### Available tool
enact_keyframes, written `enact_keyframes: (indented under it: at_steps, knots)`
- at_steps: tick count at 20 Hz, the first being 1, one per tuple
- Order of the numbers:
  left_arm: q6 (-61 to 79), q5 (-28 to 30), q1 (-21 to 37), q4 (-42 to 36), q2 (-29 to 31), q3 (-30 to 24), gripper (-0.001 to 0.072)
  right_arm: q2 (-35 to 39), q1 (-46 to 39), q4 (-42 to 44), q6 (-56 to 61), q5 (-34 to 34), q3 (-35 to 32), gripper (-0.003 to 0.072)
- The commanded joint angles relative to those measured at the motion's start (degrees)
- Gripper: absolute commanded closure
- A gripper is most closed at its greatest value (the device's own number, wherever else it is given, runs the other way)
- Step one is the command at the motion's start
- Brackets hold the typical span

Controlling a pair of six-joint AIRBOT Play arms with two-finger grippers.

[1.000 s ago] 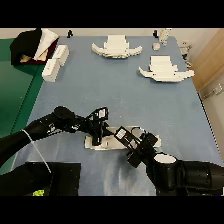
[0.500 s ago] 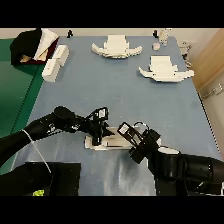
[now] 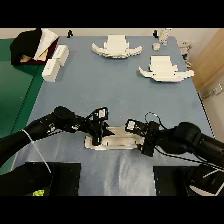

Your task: Fold the box.

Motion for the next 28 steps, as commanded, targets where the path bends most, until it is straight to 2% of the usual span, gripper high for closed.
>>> enact_keyframes:
  at_steps: [1,3,7,18,20,24,28]
  knots:
    - [0.02,-0.02,0.02,0.02,0.00,0.04,0.0695,0.11,-12.57,23.80,-33.14,1.62,-0.52,-0.0034]
    - [0.02,-0.02,0.02,0.02,0.00,0.04,0.0695,-1.46,-15.85,27.47,-37.31,0.28,-0.66,-0.0034]
    - [0.02,-0.02,0.02,0.02,0.00,0.04,0.0695,-5.42,-16.55,31.21,-41.40,-1.25,-0.66,-0.0034]
    - [0.02,-0.02,0.02,0.02,0.00,0.04,0.0695,-6.60,-16.55,30.51,-39.80,-2.25,-0.66,-0.0034]
    - [0.02,0.00,0.02,0.04,0.00,0.04,0.0695,-6.58,-16.55,30.77,-42.82,-3.82,-0.94,-0.0034]
    - [0.02,-0.02,0.02,0.04,0.00,0.04,0.0695,-6.60,-16.55,33.07,-51.84,-2.45,-3.82,-0.0034]
    - [0.02,-0.02,0.02,0.02,0.00,0.04,0.0695,-6.60,-16.55,33.55,-52.46,2.93,-4.48,-0.0034]
